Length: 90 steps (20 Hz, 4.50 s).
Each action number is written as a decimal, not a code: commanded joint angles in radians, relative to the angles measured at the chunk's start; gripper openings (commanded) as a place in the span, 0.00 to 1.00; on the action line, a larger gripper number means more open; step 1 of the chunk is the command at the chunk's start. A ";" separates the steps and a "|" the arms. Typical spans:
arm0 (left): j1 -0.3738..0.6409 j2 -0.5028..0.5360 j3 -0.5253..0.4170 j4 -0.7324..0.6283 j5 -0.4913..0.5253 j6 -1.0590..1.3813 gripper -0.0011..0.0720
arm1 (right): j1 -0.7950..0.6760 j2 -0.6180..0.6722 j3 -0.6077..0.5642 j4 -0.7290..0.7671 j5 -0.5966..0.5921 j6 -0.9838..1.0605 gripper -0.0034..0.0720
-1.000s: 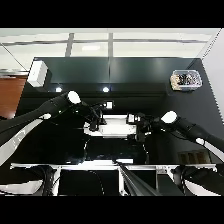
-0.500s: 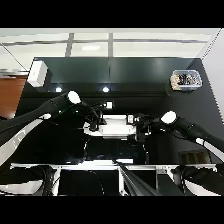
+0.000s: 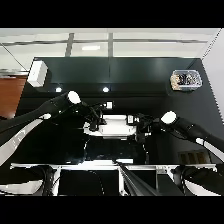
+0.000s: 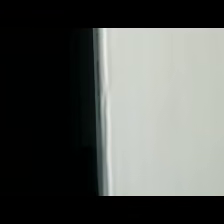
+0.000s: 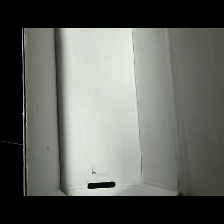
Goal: Fold the box and place the chain.
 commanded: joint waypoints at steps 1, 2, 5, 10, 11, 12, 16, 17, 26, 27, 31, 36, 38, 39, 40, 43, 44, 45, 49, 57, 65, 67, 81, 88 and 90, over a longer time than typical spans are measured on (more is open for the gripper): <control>0.001 0.001 0.000 0.000 0.003 0.000 0.05 | 0.001 -0.001 0.001 -0.001 -0.002 0.002 0.93; 0.001 0.001 0.001 0.000 0.003 0.000 0.05 | 0.001 -0.001 0.001 -0.001 -0.001 0.001 0.83; 0.002 0.003 0.010 0.005 -0.007 0.000 0.05 | 0.001 -0.001 0.001 0.000 -0.001 0.002 0.69; 0.015 0.083 0.021 0.028 -0.045 -0.023 0.69 | 0.001 -0.001 0.001 0.000 -0.002 0.002 0.69; 0.024 0.110 0.021 0.051 -0.065 -0.060 0.81 | 0.001 -0.001 0.001 0.000 -0.002 0.002 0.69; 0.037 0.139 0.021 0.084 -0.090 -0.110 0.90 | 0.001 -0.001 0.001 0.000 -0.002 0.002 0.69; 0.101 0.275 0.021 0.210 -0.257 -0.380 0.88 | 0.001 -0.001 0.001 0.000 -0.001 0.002 0.69; 0.110 0.298 0.021 0.233 -0.312 -0.446 0.82 | 0.001 -0.001 0.001 -0.001 -0.001 0.002 0.47; -0.033 0.322 -0.161 -0.176 -0.168 -0.548 0.04 | 0.001 -0.001 0.001 0.000 -0.001 0.002 0.05; -0.027 0.322 -0.170 -0.240 -0.101 -0.517 0.05 | 0.001 -0.001 0.001 0.000 -0.001 0.002 0.05; 0.043 0.319 -0.167 -0.367 0.068 -0.410 0.05 | 0.001 -0.001 0.001 0.000 -0.002 0.003 0.05; 0.045 0.238 -0.167 -0.359 0.294 -0.406 0.05 | 0.001 -0.001 0.001 0.000 -0.002 0.003 0.05; 0.040 0.189 -0.160 -0.298 0.290 -0.407 0.05 | 0.001 -0.001 0.001 0.000 -0.002 0.003 0.05; 0.036 0.166 -0.159 -0.267 0.286 -0.407 0.05 | 0.001 -0.001 0.001 0.000 -0.002 0.003 0.05; 0.031 0.147 -0.159 -0.250 0.276 -0.408 0.05 | 0.001 -0.001 0.001 0.000 -0.002 0.003 0.05; 0.024 0.106 -0.159 -0.246 0.236 -0.408 0.05 | 0.001 -0.001 0.001 0.000 -0.002 0.003 0.05; 0.024 0.103 -0.159 -0.245 0.220 -0.406 0.05 | 0.001 -0.001 0.001 0.000 -0.002 0.003 0.05; 0.032 0.107 -0.152 -0.215 0.203 -0.403 0.05 | 0.001 -0.001 0.001 0.000 -0.002 0.003 0.05; 0.130 0.170 -0.074 -0.186 0.066 -0.413 0.04 | 0.001 -0.001 0.001 0.000 -0.002 0.003 0.05; 0.286 0.395 -0.150 -0.153 -0.164 -0.199 0.11 | 0.001 -0.001 0.001 0.000 -0.002 0.003 0.05; 0.121 0.288 -0.261 0.029 0.095 0.103 0.98 | 0.001 -0.001 0.001 0.000 -0.002 0.003 0.05; 0.080 0.267 -0.261 0.026 0.107 0.102 0.95 | 0.001 -0.001 0.001 0.000 -0.002 0.003 0.05; 0.019 0.266 -0.262 -0.138 0.092 0.031 0.32 | 0.001 -0.001 0.001 0.000 -0.002 0.003 0.05; 0.013 0.193 -0.261 -0.313 0.119 0.090 0.21 | 0.001 -0.001 0.001 0.000 -0.002 0.003 0.05; 0.013 0.182 -0.262 -0.305 0.109 0.089 0.19 | 0.001 -0.001 0.001 0.000 -0.002 0.003 0.05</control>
